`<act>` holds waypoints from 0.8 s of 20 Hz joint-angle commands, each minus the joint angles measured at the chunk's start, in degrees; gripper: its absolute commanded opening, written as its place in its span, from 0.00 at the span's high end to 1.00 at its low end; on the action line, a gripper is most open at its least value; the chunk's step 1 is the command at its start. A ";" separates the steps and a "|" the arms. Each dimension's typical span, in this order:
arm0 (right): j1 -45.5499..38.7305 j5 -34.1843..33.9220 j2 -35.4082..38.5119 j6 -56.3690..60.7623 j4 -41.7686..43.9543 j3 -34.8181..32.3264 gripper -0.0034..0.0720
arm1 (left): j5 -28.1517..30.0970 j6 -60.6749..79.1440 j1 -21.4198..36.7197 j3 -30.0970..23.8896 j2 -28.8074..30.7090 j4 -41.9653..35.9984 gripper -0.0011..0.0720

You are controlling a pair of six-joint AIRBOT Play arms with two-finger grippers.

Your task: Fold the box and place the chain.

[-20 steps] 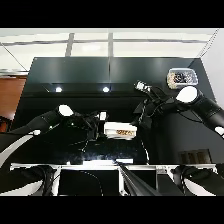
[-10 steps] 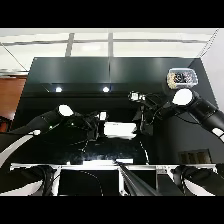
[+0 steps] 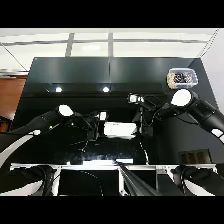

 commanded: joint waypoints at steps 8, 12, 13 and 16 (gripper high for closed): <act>0.13 -3.28 -0.09 -0.02 -0.02 -0.72 0.00 | 0.02 0.02 -0.02 0.04 -0.02 0.02 0.30; 1.86 -5.46 -0.09 -0.24 -0.20 -1.81 0.00 | 0.02 0.02 -0.02 0.04 -0.02 0.02 0.30; 2.34 -6.01 -0.09 -0.24 -0.24 -1.81 0.00 | 0.02 0.02 -0.02 0.04 -0.02 0.02 0.30; 2.86 -8.48 -0.09 -0.24 -0.31 -1.79 0.01 | 0.02 0.02 -0.02 0.04 -0.02 0.02 0.30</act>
